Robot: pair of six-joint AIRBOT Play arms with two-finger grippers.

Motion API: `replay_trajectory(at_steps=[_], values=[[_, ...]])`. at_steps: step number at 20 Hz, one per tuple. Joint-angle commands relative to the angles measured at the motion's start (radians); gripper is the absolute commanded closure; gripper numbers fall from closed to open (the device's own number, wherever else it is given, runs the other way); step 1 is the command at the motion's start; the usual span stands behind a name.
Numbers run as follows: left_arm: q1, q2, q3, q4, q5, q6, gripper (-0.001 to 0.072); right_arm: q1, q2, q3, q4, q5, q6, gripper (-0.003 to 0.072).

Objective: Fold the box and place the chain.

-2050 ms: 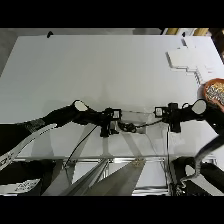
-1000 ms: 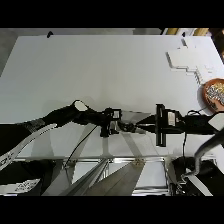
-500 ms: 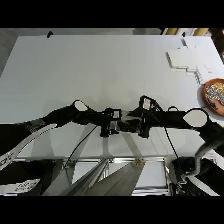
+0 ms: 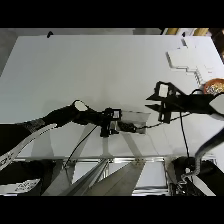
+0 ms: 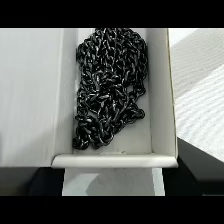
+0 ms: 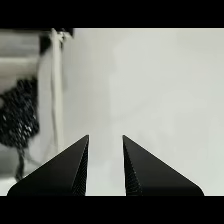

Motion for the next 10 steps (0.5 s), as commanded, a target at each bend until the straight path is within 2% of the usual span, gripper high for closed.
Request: replay_trajectory(at_steps=[1, 6, 10], values=[[0.000, 0.000, 0.000, 0.000, 0.000, 0.000, 0.0319, -0.185, -0.018, 0.014, -0.050, 0.106, -0.048, 0.0472], [0.000, 0.000, 0.000, 0.000, 0.000, 0.000, 0.0319, -0.219, -0.116, -0.025, -0.090, 0.112, -0.059, 0.0488], [0.000, 0.000, 0.000, 0.000, 0.000, 0.000, 0.0319, -0.218, -0.124, -0.179, -0.151, 0.026, -0.196, 0.0482]])
